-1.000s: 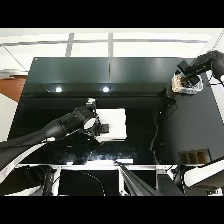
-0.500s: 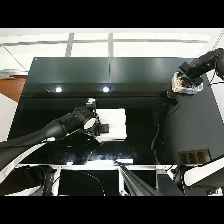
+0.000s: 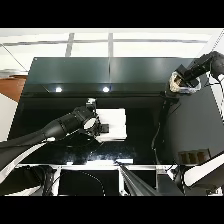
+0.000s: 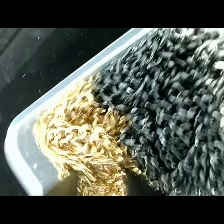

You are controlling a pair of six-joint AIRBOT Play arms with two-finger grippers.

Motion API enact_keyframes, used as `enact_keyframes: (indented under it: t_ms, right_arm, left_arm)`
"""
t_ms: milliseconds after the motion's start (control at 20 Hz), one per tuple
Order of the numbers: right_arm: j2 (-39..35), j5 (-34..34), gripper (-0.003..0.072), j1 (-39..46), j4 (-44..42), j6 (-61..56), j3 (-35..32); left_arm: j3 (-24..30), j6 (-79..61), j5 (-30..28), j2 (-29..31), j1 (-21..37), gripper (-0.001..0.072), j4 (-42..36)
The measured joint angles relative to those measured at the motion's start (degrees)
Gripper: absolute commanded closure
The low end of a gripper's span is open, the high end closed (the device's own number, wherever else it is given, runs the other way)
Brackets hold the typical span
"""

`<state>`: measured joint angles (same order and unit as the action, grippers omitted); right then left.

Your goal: Fold the box and place the chain.

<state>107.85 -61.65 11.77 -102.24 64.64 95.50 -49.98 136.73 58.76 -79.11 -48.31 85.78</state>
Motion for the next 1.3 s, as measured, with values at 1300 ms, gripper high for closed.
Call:
enact_keyframes:
  t_ms: [1300]
  right_arm:
    - [-46.0,-12.1,0.0663,-7.3,-9.8,37.6,4.1]
  left_arm:
    - [0.0,0.0,-0.3,0.0,0.0,0.0681,0.0]
